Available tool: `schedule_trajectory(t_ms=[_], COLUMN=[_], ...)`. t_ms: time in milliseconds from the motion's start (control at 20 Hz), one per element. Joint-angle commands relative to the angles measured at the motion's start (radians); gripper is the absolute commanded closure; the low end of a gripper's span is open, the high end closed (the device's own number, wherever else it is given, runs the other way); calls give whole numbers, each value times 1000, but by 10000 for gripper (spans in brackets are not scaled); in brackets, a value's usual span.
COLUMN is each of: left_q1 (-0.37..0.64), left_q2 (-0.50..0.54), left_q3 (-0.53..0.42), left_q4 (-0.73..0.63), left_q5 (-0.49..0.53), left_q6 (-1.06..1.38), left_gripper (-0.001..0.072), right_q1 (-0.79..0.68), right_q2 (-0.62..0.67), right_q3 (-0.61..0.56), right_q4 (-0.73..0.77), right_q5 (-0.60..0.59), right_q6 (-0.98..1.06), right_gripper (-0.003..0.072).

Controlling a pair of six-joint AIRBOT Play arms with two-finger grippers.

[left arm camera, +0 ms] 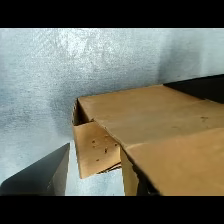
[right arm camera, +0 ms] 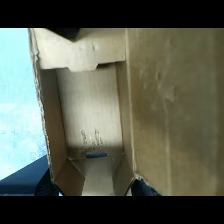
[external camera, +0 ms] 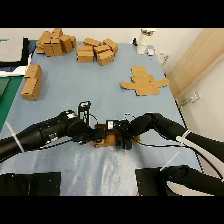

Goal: Fold the box.

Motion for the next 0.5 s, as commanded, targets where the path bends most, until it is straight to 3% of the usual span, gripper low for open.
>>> schedule_trajectory(t_ms=[0, 450], left_q1=[-33, -51], left_q2=[-46, -152], left_q3=[51, 116], left_q4=[48, 95], left_q5=[-60, -129], left_q6=[-61, -84], left_gripper=[222, 230], right_q1=[0, 0], right_q2=[0, 0], right_q3=[0, 0], right_q4=[0, 0], right_q5=[0, 0], right_q6=[0, 0], right_gripper=[162, 163])
